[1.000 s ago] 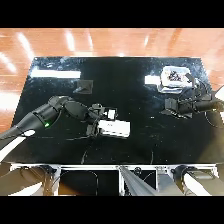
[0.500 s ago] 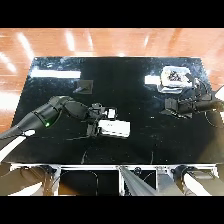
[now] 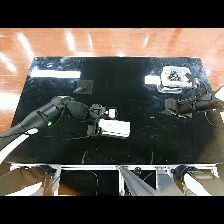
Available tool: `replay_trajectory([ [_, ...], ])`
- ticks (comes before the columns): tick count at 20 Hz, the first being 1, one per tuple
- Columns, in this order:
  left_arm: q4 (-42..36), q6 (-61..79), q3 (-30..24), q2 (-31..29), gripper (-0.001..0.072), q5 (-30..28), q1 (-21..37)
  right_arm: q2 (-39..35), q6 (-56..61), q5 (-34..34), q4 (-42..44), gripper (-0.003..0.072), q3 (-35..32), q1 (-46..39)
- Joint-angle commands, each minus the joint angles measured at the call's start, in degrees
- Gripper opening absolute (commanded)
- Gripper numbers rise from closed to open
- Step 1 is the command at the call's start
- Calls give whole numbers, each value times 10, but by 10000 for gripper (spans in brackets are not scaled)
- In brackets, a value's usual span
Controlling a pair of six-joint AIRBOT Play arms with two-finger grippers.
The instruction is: Fold the box and place the chain.
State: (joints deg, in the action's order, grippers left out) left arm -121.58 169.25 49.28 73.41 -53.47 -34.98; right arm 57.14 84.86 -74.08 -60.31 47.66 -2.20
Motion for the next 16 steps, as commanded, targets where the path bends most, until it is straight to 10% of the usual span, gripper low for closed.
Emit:
replay_trajectory([
  [1, 0, -2, 0, 7, 628, -1, 0, 0, -3, 0, 0, 31, 0, 0],
  [12, -4, -2, 0, 15, 610, -1, 0, 0, -5, 4, 0, 30, 0, 0],
  [16, -3, -2, 0, 15, 143, 6, 0, 0, -5, 4, 0, 30, 0, 0],
])
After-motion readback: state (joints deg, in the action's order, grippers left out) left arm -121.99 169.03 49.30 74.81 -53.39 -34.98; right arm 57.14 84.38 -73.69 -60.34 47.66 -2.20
